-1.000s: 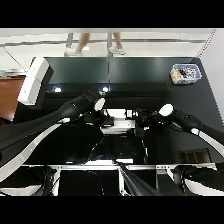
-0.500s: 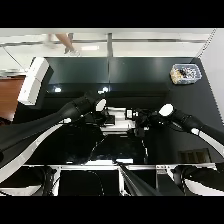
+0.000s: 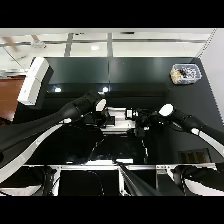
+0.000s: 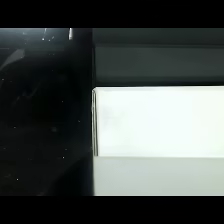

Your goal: Fold the box and place the chain.

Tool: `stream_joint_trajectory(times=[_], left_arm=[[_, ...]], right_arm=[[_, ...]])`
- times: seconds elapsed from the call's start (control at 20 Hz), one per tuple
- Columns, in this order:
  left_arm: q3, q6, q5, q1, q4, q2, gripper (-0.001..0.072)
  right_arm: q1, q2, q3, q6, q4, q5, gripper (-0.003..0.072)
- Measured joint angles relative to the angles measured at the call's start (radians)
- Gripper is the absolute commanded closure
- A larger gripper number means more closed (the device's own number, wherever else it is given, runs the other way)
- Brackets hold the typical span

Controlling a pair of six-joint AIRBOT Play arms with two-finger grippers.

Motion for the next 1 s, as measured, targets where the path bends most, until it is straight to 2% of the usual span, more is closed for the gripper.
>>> stream_joint_trajectory(times=[0.9,0.95,1.0], left_arm=[[-0.001,0.002,0.034,0.0,-0.029,0.0,0.0678],[-0.001,0.003,0.036,0.0,-0.029,0.0,0.0678],[-0.001,0.003,0.039,0.0,-0.03,0.0,0.0678]], right_arm=[[-0.001,0.0,0.001,0.002,0.0,0.0,0.0368],[-0.001,0.0,0.001,0.002,0.0,0.0,0.0323],[-0.001,0.0,0.001,0.002,0.0,0.0,-0.0015]])
